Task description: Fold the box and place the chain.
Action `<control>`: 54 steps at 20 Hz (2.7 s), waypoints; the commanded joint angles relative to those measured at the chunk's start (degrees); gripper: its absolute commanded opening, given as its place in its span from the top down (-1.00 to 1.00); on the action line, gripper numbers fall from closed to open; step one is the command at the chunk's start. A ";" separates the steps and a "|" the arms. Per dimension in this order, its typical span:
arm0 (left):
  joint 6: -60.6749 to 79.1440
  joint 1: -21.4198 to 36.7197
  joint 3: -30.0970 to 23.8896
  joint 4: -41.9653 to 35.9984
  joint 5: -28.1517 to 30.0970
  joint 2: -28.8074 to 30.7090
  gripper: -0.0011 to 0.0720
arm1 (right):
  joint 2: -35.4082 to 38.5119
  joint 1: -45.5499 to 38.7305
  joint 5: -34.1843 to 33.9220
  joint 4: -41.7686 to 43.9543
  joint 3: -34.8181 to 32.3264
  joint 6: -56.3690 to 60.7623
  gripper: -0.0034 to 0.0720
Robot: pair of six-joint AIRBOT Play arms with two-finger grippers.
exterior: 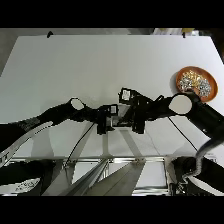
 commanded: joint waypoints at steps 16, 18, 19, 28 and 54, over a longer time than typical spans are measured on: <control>0.02 0.00 -0.02 0.02 0.02 0.00 -0.02 | 0.22 -29.09 11.08 -20.06 -0.70 -13.99 0.46; 0.02 0.00 -0.02 0.02 0.02 0.00 -0.02 | -2.95 -29.07 9.68 -19.96 -0.70 -16.13 0.42; 0.02 0.00 -0.02 0.02 0.02 0.00 -0.02 | -4.61 -28.79 8.87 -19.87 -0.70 -16.98 0.41; 0.02 0.00 -0.02 0.02 0.02 0.00 -0.02 | -15.02 -28.70 3.74 -19.89 -0.70 -18.29 0.08; 0.02 0.00 -0.02 0.02 0.02 0.00 -0.02 | -0.70 -16.13 12.76 -12.98 -0.70 -12.09 0.86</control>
